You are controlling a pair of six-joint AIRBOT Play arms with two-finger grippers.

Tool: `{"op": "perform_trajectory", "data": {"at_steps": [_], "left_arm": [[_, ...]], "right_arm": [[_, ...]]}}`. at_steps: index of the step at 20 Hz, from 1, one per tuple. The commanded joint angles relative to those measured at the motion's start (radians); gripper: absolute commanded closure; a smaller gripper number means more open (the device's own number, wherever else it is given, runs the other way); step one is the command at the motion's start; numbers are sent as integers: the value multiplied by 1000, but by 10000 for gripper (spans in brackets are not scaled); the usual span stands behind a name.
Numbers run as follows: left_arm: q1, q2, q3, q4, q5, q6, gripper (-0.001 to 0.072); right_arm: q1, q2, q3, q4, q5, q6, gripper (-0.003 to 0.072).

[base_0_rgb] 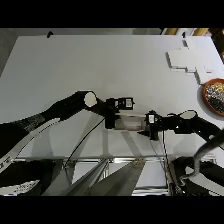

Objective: Fold the box and place the chain.

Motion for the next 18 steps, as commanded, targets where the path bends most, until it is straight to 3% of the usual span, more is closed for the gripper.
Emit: {"op": "perform_trajectory", "data": {"at_steps": [1,12,13,15,16,18], "left_arm": [[0,0,0,0,0,0,701],[0,3,0,1,-8,0,686],[2,12,0,6,-16,0,588],[10,45,0,34,-45,-1,311],[16,66,0,52,-63,-2,242],[32,111,0,74,-117,-18,238]], "right_arm": [[1,-1,0,1,9,0,225],[1,0,0,1,9,0,225],[1,-1,0,0,9,0,225],[1,-1,0,0,8,0,225],[1,-1,0,0,9,0,225],[1,-1,0,0,9,0,225]]}}
